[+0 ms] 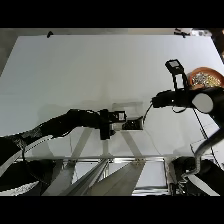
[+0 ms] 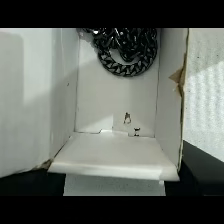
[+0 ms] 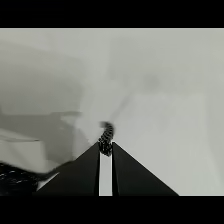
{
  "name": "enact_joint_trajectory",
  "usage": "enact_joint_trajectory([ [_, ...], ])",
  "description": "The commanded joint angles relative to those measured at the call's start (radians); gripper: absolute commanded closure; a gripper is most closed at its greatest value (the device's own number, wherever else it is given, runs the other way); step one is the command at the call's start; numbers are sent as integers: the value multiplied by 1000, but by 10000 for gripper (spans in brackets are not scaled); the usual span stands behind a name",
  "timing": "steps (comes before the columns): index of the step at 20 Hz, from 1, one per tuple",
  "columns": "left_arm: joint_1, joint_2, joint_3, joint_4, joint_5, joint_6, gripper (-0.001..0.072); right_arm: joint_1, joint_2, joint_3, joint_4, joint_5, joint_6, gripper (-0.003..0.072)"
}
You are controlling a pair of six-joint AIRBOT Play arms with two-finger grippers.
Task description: Fold the box and place the chain.
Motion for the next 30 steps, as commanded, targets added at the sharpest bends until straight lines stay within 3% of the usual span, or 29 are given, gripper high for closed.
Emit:
enact_joint_trajectory([
  [1,1,0,0,0,0,0,455,105,144,0,0,3,52,671],
  [7,0,0,0,1,0,0,455,220,183,0,72,-7,54,671],
  [12,1,0,0,1,0,0,455,292,191,1,72,-98,97,672],
  [18,1,0,0,1,0,0,455,299,280,1,83,-209,131,672],
  [30,1,0,0,2,0,0,455,299,370,1,184,-294,128,671],
])
